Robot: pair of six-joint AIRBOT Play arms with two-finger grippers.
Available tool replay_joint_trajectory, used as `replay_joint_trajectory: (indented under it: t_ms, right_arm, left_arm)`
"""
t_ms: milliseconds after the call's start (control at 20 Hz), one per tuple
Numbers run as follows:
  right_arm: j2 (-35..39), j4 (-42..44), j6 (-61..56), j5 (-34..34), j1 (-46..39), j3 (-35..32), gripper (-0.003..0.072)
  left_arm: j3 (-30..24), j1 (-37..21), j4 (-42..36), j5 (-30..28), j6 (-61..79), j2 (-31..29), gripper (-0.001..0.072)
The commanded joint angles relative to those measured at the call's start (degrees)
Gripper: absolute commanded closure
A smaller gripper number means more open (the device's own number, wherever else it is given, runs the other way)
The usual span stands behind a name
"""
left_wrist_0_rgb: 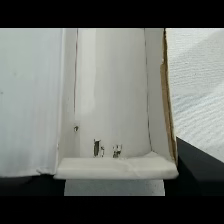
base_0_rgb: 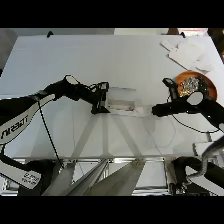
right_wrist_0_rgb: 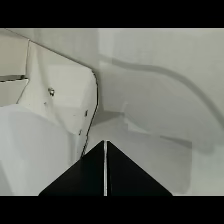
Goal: Fold the box and place the chain.
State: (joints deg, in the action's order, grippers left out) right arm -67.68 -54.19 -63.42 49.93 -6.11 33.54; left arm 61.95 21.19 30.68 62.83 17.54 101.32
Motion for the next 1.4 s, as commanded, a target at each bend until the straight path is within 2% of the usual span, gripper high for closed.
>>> replay_joint_trajectory:
  t_ms: [0, 400, 500, 550, 700, 750, 800, 850, 1000, 1050, 1100, 1150, 1350]
  right_arm:
    - [-5.6, 13.1, 7.3, -1.1, -0.2, -1.0, 0.0679]
    - [-6.5, 25.5, 14.9, 2.4, -0.2, -1.0, 0.0668]
    - [-6.5, 27.7, 16.0, 2.6, -0.2, -1.0, 0.0539]
    - [-6.4, 28.7, 16.9, 2.6, -0.2, -1.0, 0.0507]
    - [-5.2, 32.1, 19.3, 2.6, -0.2, -1.0, 0.0506]
    - [-4.5, 33.2, 20.5, 2.6, -0.2, -1.0, 0.0468]
    - [-4.0, 33.9, 20.7, 2.5, -0.2, -1.0, 0.0392]
    - [-3.7, 34.1, 20.7, 2.5, -0.2, -1.0, 0.0367]
    - [-3.6, 34.3, 20.6, 2.5, 0.5, -1.0, 0.0365]
    - [-3.6, 34.6, 20.6, 2.2, 1.2, -1.0, 0.0319]
    - [-3.6, 35.0, 20.6, 1.5, 2.3, -1.0, 0.0209]
    - [-3.6, 34.9, 20.7, 0.4, 3.3, -1.0, 0.0147]
    - [-3.6, 33.4, 20.4, -7.0, 7.4, -1.0, 0.0143]
  left_arm:
    - [0.0, 0.0, 0.0, 0.0, 0.0, 0.0, 0.0500]
    - [0.0, 0.0, 0.0, 0.0, 0.0, 0.0, 0.0500]
    - [0.0, 0.0, 0.0, 0.0, 0.0, 0.0, 0.0500]
    - [0.0, 0.0, 0.0, 0.0, 0.0, 0.0, 0.0500]
    - [0.0, 0.0, 0.0, 0.0, 0.0, 0.0, 0.0500]
    - [0.0, 0.0, 0.0, 0.0, 0.0, 0.0, 0.0500]
    - [0.0, 0.0, 0.0, 0.0, 0.0, 0.0, 0.0500]
    - [0.0, 0.0, 0.0, 0.0, 0.0, 0.0, 0.0500]
    - [0.0, 0.0, 0.0, 0.0, 0.0, 0.0, 0.0500]
    - [0.0, 0.0, 0.0, 0.0, 0.0, 0.0, 0.0500]
    - [0.0, 0.0, 0.0, 0.0, 0.0, 0.0, 0.0500]
    - [0.0, 0.0, 0.0, 0.0, 0.0, 0.0, 0.0500]
    - [0.0, 0.0, 0.0, 0.0, 0.0, 0.0, 0.0500]
